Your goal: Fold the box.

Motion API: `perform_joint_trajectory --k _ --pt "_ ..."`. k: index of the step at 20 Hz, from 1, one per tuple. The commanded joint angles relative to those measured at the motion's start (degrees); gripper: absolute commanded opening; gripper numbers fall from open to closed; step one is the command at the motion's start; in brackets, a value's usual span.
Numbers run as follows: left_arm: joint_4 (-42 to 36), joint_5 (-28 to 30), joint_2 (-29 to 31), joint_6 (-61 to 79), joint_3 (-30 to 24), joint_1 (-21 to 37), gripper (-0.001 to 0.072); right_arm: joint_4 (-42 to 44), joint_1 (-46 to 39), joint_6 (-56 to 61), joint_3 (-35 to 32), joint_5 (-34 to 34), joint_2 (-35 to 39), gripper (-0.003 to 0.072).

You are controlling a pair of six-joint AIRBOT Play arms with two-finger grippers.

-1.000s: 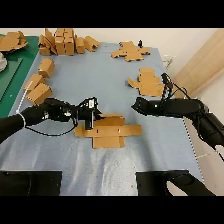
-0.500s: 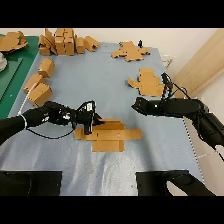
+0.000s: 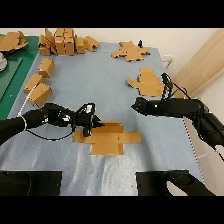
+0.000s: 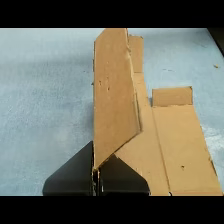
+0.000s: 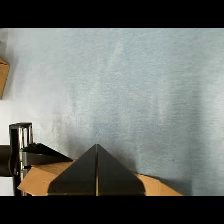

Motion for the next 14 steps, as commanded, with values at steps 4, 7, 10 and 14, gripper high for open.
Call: perform_joint_trajectory --k 4,7,10,14 --pt "2.3 -1.3 0.1 -1.4 0.0 -0.1 0.0013 0.0 0.1 0.0 0.0 0.0 0.0 0.0004" --pt "2.3 -1.4 0.1 -2.4 0.0 -0.1 0.0013 0.0 0.1 0.0 0.0 -0.1 0.0 0.0004" --pt "3.3 -1.9 0.3 -5.2 0.1 -0.1 0.0013 0.0 0.1 0.0 0.0 -0.5 0.0 0.0005" --pt "4.7 -2.4 0.5 -7.1 0.1 -0.1 0.0013 0.0 0.1 0.0 0.0 -1.3 0.0 0.0004"
